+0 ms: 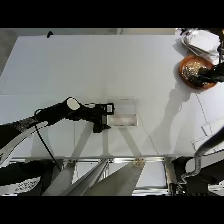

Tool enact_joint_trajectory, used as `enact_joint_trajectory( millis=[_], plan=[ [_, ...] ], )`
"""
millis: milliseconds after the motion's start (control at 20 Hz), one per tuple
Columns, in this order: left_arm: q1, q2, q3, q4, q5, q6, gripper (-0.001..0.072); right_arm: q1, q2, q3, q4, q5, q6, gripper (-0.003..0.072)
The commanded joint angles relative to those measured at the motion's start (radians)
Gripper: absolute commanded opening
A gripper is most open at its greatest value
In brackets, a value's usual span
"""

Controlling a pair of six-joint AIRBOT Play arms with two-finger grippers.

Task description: Fold the box and place the chain.

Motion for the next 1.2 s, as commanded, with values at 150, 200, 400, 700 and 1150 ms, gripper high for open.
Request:
enact_joint_trajectory(
  millis=[150,200,400,700,1150],
  plan=[
    [0.000,0.000,0.000,0.000,0.000,0.000,0.0275,-0.002,-0.036,0.000,0.012,0.006,0.000,0.0150],
    [0.000,0.000,0.000,0.000,0.000,0.000,0.0275,-0.002,-0.035,0.000,0.012,0.005,0.000,0.0076],
    [0.000,0.000,0.000,0.000,0.000,0.000,0.0275,-0.002,-0.009,0.000,0.011,0.005,-0.002,0.0017],
    [0.000,0.000,0.000,0.000,0.000,0.000,0.0275,-0.002,0.116,0.000,0.011,-0.004,-0.056,0.0016],
    [0.000,0.000,0.000,0.000,0.000,0.000,0.0275,-0.002,0.429,0.000,0.097,0.121,-0.159,0.0016]
  ],
)
